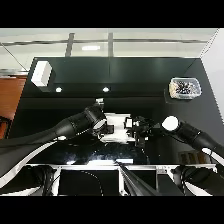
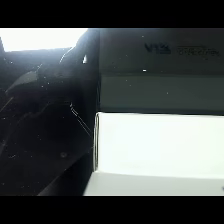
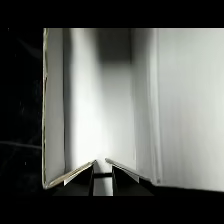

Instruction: Fold the box and place the chain.

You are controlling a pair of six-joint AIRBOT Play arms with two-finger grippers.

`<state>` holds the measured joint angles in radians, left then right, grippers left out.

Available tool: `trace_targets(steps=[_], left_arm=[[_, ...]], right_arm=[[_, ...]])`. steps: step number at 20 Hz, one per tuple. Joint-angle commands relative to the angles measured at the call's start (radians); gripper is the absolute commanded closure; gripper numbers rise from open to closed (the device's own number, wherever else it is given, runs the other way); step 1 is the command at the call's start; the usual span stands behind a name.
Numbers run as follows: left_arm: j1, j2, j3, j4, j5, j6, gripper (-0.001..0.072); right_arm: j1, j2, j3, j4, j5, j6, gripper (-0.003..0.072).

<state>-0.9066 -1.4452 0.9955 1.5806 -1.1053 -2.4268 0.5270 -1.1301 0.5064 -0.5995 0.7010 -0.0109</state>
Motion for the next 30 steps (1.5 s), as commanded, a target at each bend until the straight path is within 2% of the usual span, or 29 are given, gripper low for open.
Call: trace_targets(steps=[1, 5, 7, 8, 9, 10, 11, 12, 13, 15, 17, 18, 21, 22, 24, 28, 30], left_arm=[[0.000, 0.000, 0.000, -0.003, -0.004, -0.001, 0.0680], [0.000, 0.000, 0.000, -0.003, -0.012, -0.001, 0.0680], [0.000, 0.000, 0.000, -0.003, -0.012, -0.001, 0.0679], [0.000, 0.000, 0.000, -0.003, -0.012, -0.001, 0.0680], [0.000, 0.000, 0.000, -0.003, -0.012, -0.001, 0.0679], [0.000, 0.000, 0.000, -0.003, -0.011, -0.001, 0.0679], [0.000, 0.000, 0.000, -0.003, -0.012, -0.001, 0.0679], [0.000, 0.000, 0.000, -0.003, -0.013, -0.001, 0.0680], [0.000, 0.000, 0.000, -0.003, -0.014, -0.001, 0.0679], [0.000, 0.000, 0.000, -0.002, -0.023, -0.001, 0.0679], [0.000, 0.000, 0.000, -0.002, -0.023, -0.001, 0.0679], [0.000, 0.000, 0.000, -0.003, -0.023, -0.001, 0.0680], [0.000, 0.000, 0.000, -0.003, -0.023, -0.001, 0.0680], [0.000, 0.000, 0.000, -0.003, -0.023, -0.001, 0.0679], [0.000, 0.000, 0.000, -0.003, -0.023, -0.001, 0.0679], [0.000, 0.000, 0.000, -0.003, -0.023, -0.001, 0.0680], [0.000, 0.000, 0.000, -0.003, -0.023, -0.001, 0.0679]], right_arm=[[0.014, -0.052, 0.000, 0.131, -0.029, 0.003, 0.0553], [0.020, -0.061, 0.000, 0.126, -0.032, 0.009, 0.0551], [0.020, -0.061, 0.000, 0.127, -0.043, 0.053, 0.0279], [0.019, -0.061, 0.000, 0.126, -0.039, 0.057, 0.0333], [0.019, -0.061, 0.000, 0.126, -0.033, 0.060, 0.0442], [0.019, -0.061, 0.000, 0.128, -0.034, 0.061, 0.0279], [0.019, -0.061, 0.000, 0.126, -0.032, 0.063, 0.0273], [0.015, -0.060, 0.000, 0.114, -0.032, 0.082, 0.0586], [0.005, -0.053, 0.002, 0.087, -0.032, 0.137, 0.0667], [-0.049, 0.006, 0.022, -0.050, 0.001, 0.422, 0.0669], [-0.160, 0.110, 0.060, -0.237, 0.113, 0.785, 0.0669], [-0.237, 0.164, 0.063, -0.285, 0.150, 0.929, 0.0669], [-0.542, 0.237, 0.019, -0.254, 0.211, 1.229, 0.0669], [-0.615, 0.234, -0.024, -0.196, 0.220, 1.287, 0.0668], [-0.657, 0.231, -0.117, -0.099, 0.242, 1.291, 0.0668], [-0.562, 0.138, -0.196, -0.065, 0.264, 1.286, 0.0669], [-0.497, 0.053, -0.196, 0.045, 0.258, 1.197, 0.0668]])
